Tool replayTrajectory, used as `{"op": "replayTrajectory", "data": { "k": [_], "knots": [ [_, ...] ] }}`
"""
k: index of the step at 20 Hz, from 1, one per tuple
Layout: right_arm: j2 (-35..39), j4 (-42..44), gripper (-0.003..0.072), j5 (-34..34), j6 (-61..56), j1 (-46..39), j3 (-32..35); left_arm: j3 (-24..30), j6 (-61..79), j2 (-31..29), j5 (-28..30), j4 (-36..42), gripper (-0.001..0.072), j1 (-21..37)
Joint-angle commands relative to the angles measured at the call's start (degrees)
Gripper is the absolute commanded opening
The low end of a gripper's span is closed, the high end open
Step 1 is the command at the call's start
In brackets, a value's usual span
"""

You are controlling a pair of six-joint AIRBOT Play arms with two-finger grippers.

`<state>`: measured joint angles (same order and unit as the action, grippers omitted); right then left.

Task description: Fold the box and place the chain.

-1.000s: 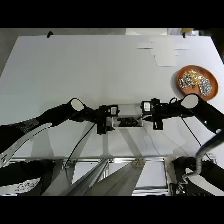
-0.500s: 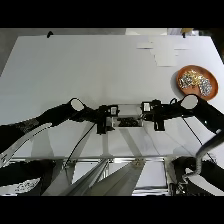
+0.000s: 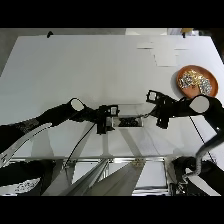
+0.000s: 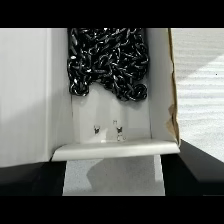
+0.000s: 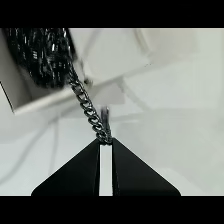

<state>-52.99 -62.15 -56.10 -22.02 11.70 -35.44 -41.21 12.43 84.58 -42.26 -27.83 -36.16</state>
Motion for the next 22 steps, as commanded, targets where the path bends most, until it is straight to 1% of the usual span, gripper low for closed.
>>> {"op": "replayTrajectory", "data": {
  "k": [1, 3, 5, 7, 10, 13, 15, 16, 17, 18, 19, 20, 21, 22],
  "knots": [
    [3.6, 11.0, 0.0018, -3.5, -7.7, 0.0, -3.7, 0.0, 0.0, 0.0, 0.0, 0.0, 0.0209, 0.0],
    [4.4, 19.3, 0.0018, -5.7, -7.8, 0.5, -5.7, 0.0, 0.0, 0.0, 0.0, 0.0, 0.0209, 0.0],
    [4.3, 24.5, 0.0018, -6.7, -7.8, 3.1, -6.1, 0.0, 0.0, 0.0, 0.0, 0.0, 0.0209, 0.0],
    [3.7, 24.0, 0.0018, -5.8, -7.8, 7.8, -6.1, 0.0, 0.0, 0.0, 0.0, 0.0, 0.0209, 0.0],
    [1.0, 19.4, 0.0018, -2.3, -10.4, 12.6, -6.1, 0.0, 0.0, 0.0, 0.0, 0.0, 0.0209, 0.0],
    [-2.4, 14.4, 0.0019, -1.4, -17.1, 13.4, -6.1, 0.0, 0.0, 0.0, 0.0, 0.0, 0.0209, 0.0],
    [-4.9, 14.1, 0.002, -1.6, -17.6, 13.4, -6.1, 0.0, 0.0, -0.1, 0.0, 0.0, 0.0209, 0.0],
    [-6.1, 14.1, 0.0037, -1.5, -17.6, 13.7, -6.1, 0.0, 0.0, -0.1, 0.0, 0.0, 0.0209, 0.0],
    [-7.1, 14.2, 0.0126, -1.5, -17.6, 14.4, -6.1, 0.0, 0.0, -0.1, 0.0, 0.0, 0.0209, 0.0],
    [-7.7, 14.2, 0.0266, -1.5, -17.6, 15.1, -6.1, 0.0, 0.0, -0.1, 0.0, 0.0, 0.0209, 0.0],
    [-7.8, 14.2, 0.0363, -1.5, -17.6, 15.8, -6.2, 0.0, 0.0, -0.1, 0.0, 0.0, 0.0209, 0.0],
    [-7.8, 14.1, 0.0361, -1.8, -17.6, 16.1, -6.6, 0.0, 0.0, -0.1, 0.0, 0.0, 0.0209, 0.0],
    [-7.8, 14.1, 0.0332, -3.0, -17.7, 16.0, -7.9, 0.0, 0.0, -0.1, 0.0, 0.0, 0.0209, 0.0],
    [-7.9, 13.7, 0.0207, -5.2, -17.9, 15.3, -10.3, 0.0, 0.0, -0.1, 0.0, 0.0, 0.0209, 0.0]
  ]
}}
